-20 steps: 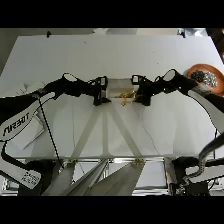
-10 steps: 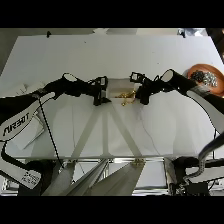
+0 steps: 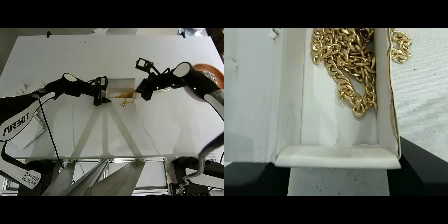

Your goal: Fold the box and place the chain.

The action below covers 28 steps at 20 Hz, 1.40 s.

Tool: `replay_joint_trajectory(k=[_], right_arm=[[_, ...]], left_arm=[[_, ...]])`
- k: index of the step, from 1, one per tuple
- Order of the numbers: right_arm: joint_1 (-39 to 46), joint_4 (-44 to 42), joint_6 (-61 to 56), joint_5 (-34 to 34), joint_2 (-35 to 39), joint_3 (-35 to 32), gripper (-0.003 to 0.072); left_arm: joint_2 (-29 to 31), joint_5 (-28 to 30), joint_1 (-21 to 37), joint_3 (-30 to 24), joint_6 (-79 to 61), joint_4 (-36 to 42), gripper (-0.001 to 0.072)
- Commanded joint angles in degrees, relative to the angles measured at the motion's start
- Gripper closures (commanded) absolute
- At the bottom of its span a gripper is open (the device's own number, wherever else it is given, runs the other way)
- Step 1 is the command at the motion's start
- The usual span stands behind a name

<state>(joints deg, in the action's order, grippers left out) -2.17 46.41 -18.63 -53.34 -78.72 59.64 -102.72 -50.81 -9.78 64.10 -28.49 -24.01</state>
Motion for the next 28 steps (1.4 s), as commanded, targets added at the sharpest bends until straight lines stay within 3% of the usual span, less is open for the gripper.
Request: replay_joint_trajectory(k=[1, 7, 10, 14, 15, 17, 21, 24, 28], right_arm=[[-0.4, -14.9, 1.4, 0.1, 3.0, 0.1, 0.0673], [-7.5, -17.8, 4.1, 11.6, 1.4, 0.1, 0.0677], [-11.4, -17.2, 4.1, 12.1, -1.3, 0.1, 0.0676], [-12.7, -9.6, 3.4, 13.4, -3.2, 0.0, 0.0668], [-12.4, -8.3, 3.4, 12.7, -3.1, 0.1, 0.0621], [-10.9, -7.6, 3.4, 8.5, -2.4, 0.1, 0.0345], [-5.5, -6.1, 3.8, -0.6, 2.7, 0.0, 0.0316], [-1.1, -0.8, 4.0, -1.7, 7.8, 0.0, 0.0134], [3.0, 6.9, 4.2, -1.2, 7.4, -1.1, 0.0131]], left_arm=[[0.0, 0.0, 0.0, 0.0, 0.0, 0.0, 0.0385], [0.0, 0.0, 0.0, 0.0, 0.0, 0.0, 0.0385], [0.0, 0.0, 0.0, 0.0, 0.0, 0.0, 0.0385], [0.0, 0.0, 0.0, 0.0, 0.0, 0.0, 0.0385], [0.0, 0.0, 0.0, 0.0, 0.0, 0.0, 0.0385], [0.0, 0.0, 0.0, 0.0, 0.0, 0.0, 0.0385], [0.0, 0.0, 0.0, 0.0, 0.0, 0.0, 0.0385], [0.0, 0.0, 0.0, 0.0, 0.0, 0.0, 0.0385], [0.0, 0.0, 0.0, 0.0, 0.0, 0.0, 0.0385]])
